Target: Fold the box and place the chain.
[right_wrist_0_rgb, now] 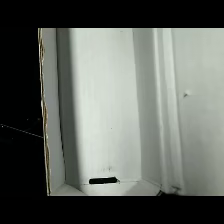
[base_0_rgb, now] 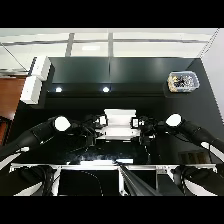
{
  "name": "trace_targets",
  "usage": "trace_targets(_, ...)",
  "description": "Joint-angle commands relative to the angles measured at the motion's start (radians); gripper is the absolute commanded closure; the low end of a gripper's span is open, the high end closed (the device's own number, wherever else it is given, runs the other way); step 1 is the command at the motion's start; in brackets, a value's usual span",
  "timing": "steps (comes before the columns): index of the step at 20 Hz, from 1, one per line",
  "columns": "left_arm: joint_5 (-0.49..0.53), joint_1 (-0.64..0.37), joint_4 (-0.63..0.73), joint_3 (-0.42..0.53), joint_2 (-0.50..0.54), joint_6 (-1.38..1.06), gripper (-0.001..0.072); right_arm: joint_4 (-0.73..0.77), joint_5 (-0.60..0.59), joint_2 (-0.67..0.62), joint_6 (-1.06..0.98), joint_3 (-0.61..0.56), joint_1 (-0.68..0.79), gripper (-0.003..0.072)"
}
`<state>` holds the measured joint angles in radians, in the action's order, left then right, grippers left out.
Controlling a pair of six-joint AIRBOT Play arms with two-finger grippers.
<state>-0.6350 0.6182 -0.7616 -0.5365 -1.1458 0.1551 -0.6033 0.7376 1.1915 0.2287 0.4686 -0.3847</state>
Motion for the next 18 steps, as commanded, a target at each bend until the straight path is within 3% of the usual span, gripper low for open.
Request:
trace_targets(1, 0.022, 0.006, 0.101, 0.0, -0.002, -0.003, 0.0437, 0.0, 0.0, 0.001, -0.001, 0.0, 0.0, 0.0442)
trace_targets(3, 0.021, 0.008, 0.161, 0.0, -0.002, -0.015, 0.0438, 0.0, 0.0, 0.001, 0.0, 0.0, 0.0, 0.0442)
trace_targets(5, 0.021, 0.025, 0.204, 0.0, -0.011, -0.021, 0.0489, 0.0, 0.0, 0.001, 0.0, 0.0, 0.0, 0.0442)
trace_targets(12, 0.085, 0.074, 0.191, 0.0, -0.043, -0.025, 0.049, 0.0, 0.0, 0.001, -0.001, 0.0, 0.0, 0.0442)
trace_targets(13, 0.086, 0.074, 0.19, 0.0, -0.043, -0.025, 0.0471, 0.0, 0.0, 0.001, -0.001, 0.0, 0.0, 0.0441)
trace_targets(15, 0.086, 0.074, 0.19, 0.0, -0.043, -0.025, 0.0308, 0.0, 0.0, 0.001, -0.001, 0.0, 0.0, 0.0442)
trace_targets(18, 0.085, 0.074, 0.19, 0.0, -0.042, -0.025, 0.036, 0.0, 0.0, 0.001, -0.001, 0.0, 0.0, 0.0442)
